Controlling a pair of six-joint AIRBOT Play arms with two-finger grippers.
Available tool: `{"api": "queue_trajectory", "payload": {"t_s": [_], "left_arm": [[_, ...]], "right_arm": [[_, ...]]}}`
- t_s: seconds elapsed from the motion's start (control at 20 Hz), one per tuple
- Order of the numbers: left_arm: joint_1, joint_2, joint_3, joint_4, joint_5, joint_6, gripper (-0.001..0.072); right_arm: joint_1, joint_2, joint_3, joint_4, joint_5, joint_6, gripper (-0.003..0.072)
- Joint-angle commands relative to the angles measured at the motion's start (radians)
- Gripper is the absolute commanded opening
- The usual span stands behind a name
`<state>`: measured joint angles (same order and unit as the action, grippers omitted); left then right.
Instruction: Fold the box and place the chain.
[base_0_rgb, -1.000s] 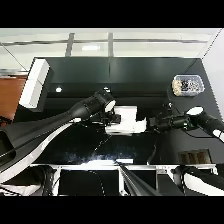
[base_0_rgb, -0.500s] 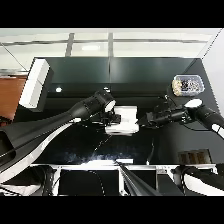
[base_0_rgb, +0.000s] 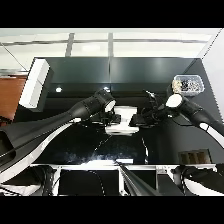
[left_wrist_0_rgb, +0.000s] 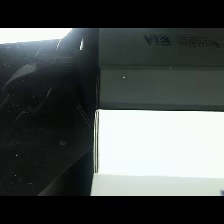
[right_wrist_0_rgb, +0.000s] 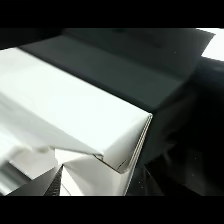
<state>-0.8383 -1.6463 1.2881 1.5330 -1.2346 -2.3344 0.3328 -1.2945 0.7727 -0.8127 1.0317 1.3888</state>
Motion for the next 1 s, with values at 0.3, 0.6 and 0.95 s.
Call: {"api": "queue_trajectory", "payload": {"t_s": [0.3, 0.6, 0.95], "left_arm": [[0.001, 0.000, 0.000, 0.000, 0.000, 0.000, 0.0029], [0.001, -0.002, 0.000, 0.000, 0.000, 0.000, 0.0030], [0.001, -0.002, 0.000, 0.000, 0.000, 0.000, 0.0029]], "right_arm": [[0.212, -0.007, 0.099, -0.388, -0.012, 0.457, 0.0421], [0.254, -0.031, 0.155, -0.437, 0.032, 0.511, 0.0421], [0.211, -0.031, 0.170, -0.434, 0.093, 0.508, 0.0420]]}}
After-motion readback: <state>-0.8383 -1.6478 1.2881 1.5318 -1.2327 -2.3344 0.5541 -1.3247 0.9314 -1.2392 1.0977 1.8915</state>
